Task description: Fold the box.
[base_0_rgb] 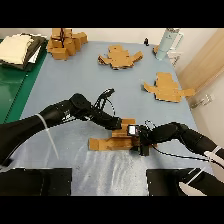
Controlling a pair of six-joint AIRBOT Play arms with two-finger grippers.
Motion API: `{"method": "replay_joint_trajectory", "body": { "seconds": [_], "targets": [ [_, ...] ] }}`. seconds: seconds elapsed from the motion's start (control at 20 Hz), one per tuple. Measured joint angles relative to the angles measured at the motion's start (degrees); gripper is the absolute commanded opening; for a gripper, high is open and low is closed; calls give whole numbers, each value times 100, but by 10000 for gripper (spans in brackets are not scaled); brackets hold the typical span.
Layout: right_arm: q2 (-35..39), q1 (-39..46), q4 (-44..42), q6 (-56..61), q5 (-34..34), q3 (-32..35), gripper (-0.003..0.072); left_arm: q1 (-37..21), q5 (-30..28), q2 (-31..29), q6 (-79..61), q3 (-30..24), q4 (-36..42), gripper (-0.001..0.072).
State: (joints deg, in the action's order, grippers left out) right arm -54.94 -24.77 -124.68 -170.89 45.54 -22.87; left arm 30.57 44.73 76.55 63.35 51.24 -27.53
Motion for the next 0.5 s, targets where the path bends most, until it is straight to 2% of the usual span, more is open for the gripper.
{"method": "replay_joint_trajectory", "body": {
  "seconds": [0.25, 0.5],
  "targets": [
    [0, 0, 0, 0, 0, 0, 464, -46, -37, 745, 79, 94, -39, 14],
    [0, 0, 2, 2, 2, 0, 464, -142, -2, 968, 87, 181, -184, 14]
  ]
}}
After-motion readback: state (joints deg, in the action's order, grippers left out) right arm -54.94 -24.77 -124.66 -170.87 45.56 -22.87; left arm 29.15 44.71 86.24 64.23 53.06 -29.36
